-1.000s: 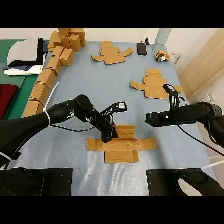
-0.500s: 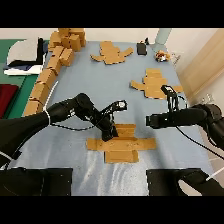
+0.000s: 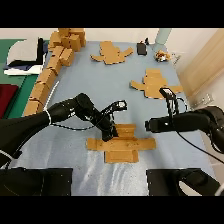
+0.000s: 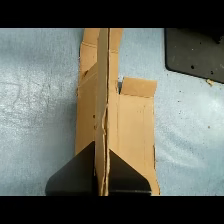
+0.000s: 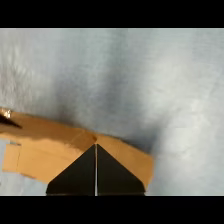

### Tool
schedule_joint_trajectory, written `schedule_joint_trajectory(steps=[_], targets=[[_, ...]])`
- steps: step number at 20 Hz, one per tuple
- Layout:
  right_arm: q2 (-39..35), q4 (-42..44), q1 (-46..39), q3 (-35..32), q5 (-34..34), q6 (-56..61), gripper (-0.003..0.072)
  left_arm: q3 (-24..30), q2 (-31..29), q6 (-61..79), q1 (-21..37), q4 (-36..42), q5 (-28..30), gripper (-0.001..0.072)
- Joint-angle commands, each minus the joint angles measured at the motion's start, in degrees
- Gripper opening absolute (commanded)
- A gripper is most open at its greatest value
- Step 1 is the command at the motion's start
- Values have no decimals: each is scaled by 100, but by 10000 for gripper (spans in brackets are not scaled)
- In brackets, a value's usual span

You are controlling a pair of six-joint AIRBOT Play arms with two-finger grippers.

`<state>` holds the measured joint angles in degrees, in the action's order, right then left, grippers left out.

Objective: Fold the box.

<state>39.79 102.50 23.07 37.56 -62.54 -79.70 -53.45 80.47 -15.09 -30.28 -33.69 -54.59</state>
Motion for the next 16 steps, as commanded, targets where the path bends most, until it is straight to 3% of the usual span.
schedule_joint_trajectory(steps=[1,5,9,10,11,12,16], targets=[[-531,-791,1207,-4,-601,1139,1,-7,2,4,-2,4,11,15],[-535,-1274,3552,-131,-861,2282,1,-7,2,4,-4,7,9,15],[155,-2347,5958,-498,-706,2463,5,-7,2,4,-4,7,11,15],[402,-2695,6380,-588,-623,2441,66,-7,2,4,-4,7,11,15],[640,-2894,6640,-632,-549,2371,257,-7,2,4,-4,7,11,15],[885,-3014,6767,-638,-487,2308,399,-7,2,4,-4,7,11,15],[1655,-3314,6804,-638,-101,2133,415,-7,2,4,-4,7,11,15]])
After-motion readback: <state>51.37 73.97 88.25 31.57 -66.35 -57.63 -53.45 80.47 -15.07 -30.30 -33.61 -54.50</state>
